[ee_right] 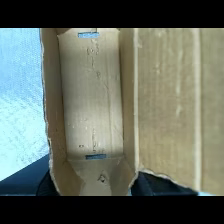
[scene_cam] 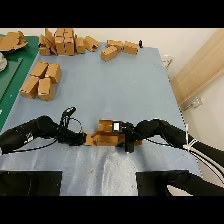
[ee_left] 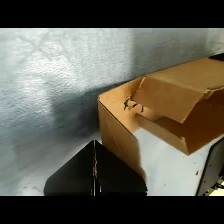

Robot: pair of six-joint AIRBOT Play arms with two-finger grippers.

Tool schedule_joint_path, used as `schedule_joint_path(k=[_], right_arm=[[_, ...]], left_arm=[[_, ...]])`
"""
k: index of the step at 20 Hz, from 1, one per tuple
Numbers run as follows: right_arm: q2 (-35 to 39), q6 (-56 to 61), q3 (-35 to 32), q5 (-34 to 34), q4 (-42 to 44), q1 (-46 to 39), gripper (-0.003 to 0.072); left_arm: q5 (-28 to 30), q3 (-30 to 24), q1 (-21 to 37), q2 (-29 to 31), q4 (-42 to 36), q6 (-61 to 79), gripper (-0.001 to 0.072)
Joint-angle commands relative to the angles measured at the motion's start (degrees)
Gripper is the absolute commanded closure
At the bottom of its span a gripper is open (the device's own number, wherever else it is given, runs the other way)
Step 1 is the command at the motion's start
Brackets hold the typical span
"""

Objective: Fold the box.

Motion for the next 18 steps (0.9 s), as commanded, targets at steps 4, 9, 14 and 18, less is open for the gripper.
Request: schedule_joint_path(k=[4, 9, 14, 18], right_arm=[[0.0, 0.0, 0.0, 0.0, 0.0, 0.0, 0.0188], [0.0, 0.0, 0.0, 0.0, 0.1, 0.0, 0.0188], [0.0, 0.0, 0.0, 0.0, 0.2, 0.0, 0.0188], [0.0, 0.0, 0.0, 0.0, 0.2, 0.0, 0.0188]], left_arm=[[5.6, -0.4, -4.0, 0.7, -12.2, 6.8, 0.0700], [5.4, -0.4, -4.0, 1.7, -12.8, 7.6, 0.0699], [5.4, -0.2, -3.9, 1.8, -11.3, 7.7, 0.0699], [6.4, 0.4, -5.3, 1.7, -13.8, 11.0, 0.0699]])
